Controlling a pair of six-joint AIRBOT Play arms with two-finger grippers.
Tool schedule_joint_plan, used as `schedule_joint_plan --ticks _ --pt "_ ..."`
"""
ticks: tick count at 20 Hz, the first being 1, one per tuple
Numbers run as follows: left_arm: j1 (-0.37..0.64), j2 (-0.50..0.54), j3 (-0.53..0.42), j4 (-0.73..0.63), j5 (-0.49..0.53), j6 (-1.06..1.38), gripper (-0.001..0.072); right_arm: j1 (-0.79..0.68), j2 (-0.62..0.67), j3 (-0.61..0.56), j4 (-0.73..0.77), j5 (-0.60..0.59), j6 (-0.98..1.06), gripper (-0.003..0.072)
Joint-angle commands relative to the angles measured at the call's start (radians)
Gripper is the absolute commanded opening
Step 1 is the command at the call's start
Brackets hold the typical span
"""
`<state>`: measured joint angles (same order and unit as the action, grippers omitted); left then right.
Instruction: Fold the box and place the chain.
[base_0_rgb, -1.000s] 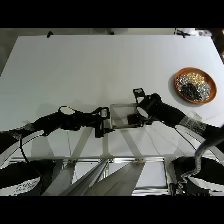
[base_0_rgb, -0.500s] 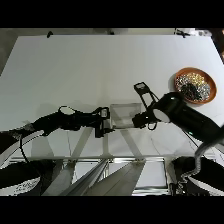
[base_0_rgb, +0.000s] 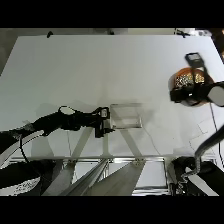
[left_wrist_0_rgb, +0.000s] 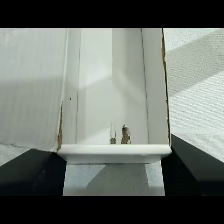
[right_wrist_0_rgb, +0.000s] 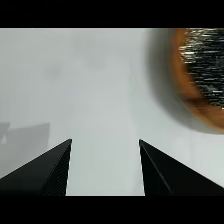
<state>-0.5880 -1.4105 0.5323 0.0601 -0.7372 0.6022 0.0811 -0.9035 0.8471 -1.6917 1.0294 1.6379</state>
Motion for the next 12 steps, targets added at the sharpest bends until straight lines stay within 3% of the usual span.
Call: schedule_joint_plan --ticks 1,3,6,12 --pt "0.000 0.001 0.001 0.000 0.000 0.000 0.0208 -0.312 -0.090 0.001 0.034 -0.171 -0.163 0.0484" --pt "0.000 0.001 0.001 0.000 0.000 0.000 0.0208 -0.406 -0.195 0.001 0.068 -0.247 -0.238 0.0484" --pt "0.000 0.001 0.001 0.000 0.000 0.000 0.0208 -0.435 -0.352 0.024 0.076 -0.343 -0.291 0.0484" --pt "0.000 0.001 0.001 0.000 0.000 0.000 0.0208 -0.429 -0.572 0.134 0.153 -0.335 -0.305 0.0483"
